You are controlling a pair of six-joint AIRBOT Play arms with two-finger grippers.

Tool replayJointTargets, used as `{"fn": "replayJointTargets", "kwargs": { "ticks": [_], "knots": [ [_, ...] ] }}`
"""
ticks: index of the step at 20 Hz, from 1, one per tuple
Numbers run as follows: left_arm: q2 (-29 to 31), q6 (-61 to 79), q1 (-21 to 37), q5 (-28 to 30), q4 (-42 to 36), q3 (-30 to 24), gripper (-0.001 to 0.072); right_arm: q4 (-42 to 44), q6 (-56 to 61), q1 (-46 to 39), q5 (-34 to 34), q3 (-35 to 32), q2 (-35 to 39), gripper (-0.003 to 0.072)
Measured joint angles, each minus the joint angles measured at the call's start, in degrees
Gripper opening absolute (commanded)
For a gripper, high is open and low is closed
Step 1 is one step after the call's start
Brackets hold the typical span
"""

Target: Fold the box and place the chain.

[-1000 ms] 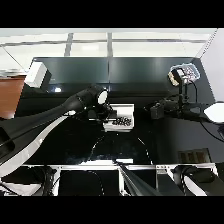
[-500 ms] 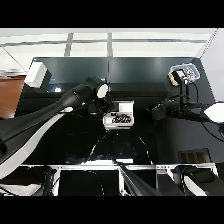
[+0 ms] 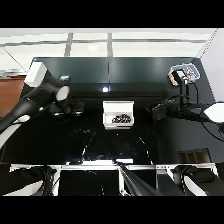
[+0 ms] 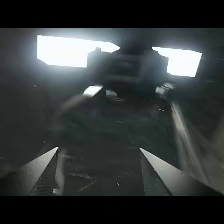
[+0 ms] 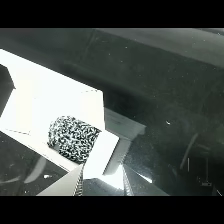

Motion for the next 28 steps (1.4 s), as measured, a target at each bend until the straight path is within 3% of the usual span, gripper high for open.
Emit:
{"fn": "replayJointTargets", "kwargs": {
  "ticks": [3, 5, 8, 10, 11, 17, 28],
  "knots": [
    [1.55, 19.39, 7.5, 8.28, -21.55, -7.69, 0.0582, -0.02, 0.28, 0.0, 0.0, 0.0, 0.0, 0.0273],
    [1.9, 40.33, 10.21, 9.18, -35.26, -10.32, 0.0582, -0.02, 0.42, 0.0, 0.0, 0.0, 0.0, 0.0273],
    [2.12, 72.61, 10.58, 8.55, -45.99, -12.04, 0.0583, -0.04, 0.63, 0.0, 0.0, 0.0, 0.0, 0.0273],
    [2.16, 89.35, 9.57, 9.33, -48.48, -12.55, 0.0596, -0.04, 0.85, 0.0, 0.0, 0.0, 0.0, 0.0272],
    [2.12, 96.65, 8.87, 10.58, -49.33, -12.7, 0.072, -0.04, 0.92, 0.0, 0.0, 0.0, 0.0, 0.0272],
    [0.94, 127.36, 5.03, 20.55, -51.63, -13.07, 0.072, -0.07, 1.49, 0.0, -0.04, 0.0, 0.0, 0.0273],
    [-5.64, 136.37, 3.89, 22.53, -58.77, -13.07, 0.0718, -0.07, 1.64, 0.0, -0.61, 0.0, 0.0, 0.0272]
  ]
}}
